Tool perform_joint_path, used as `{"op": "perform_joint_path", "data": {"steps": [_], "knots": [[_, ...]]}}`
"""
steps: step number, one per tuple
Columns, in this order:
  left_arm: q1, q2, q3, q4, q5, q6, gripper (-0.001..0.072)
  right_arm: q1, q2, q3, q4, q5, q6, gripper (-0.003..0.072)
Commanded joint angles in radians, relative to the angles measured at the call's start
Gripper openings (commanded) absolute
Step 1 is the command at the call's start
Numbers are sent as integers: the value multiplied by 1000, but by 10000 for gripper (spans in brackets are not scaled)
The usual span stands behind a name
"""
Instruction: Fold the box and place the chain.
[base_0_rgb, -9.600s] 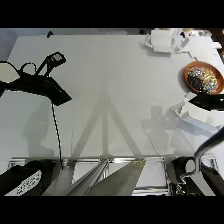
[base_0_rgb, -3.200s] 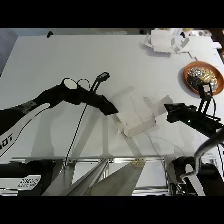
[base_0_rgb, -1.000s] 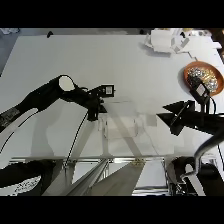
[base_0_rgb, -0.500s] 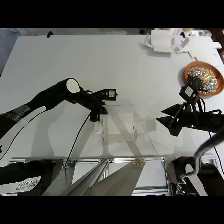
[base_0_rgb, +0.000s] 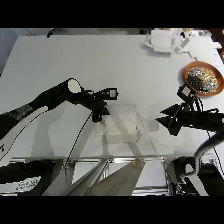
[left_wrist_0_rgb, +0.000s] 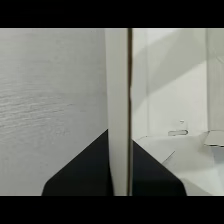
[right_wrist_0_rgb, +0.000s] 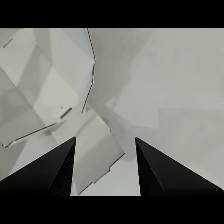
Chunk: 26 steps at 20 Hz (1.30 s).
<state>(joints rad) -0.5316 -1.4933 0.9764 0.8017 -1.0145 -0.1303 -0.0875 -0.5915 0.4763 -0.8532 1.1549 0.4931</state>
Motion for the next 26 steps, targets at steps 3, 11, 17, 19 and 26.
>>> {"op": "perform_joint_path", "data": {"steps": [3,11,17,19,26], "knots": [[2,2,0,-15,-3,49,5,38,-11,-1,-16,9,-88,356],[0,66,0,68,137,51,4,321,-163,0,-198,1,-497,174],[-18,118,0,122,214,-12,3,321,-163,-1,-179,-83,-449,400],[-51,118,0,179,214,-38,3,321,-169,-1,-178,-91,-449,414],[-132,89,0,374,214,-264,6,321,-175,-1,-141,-106,-476,423]]}}
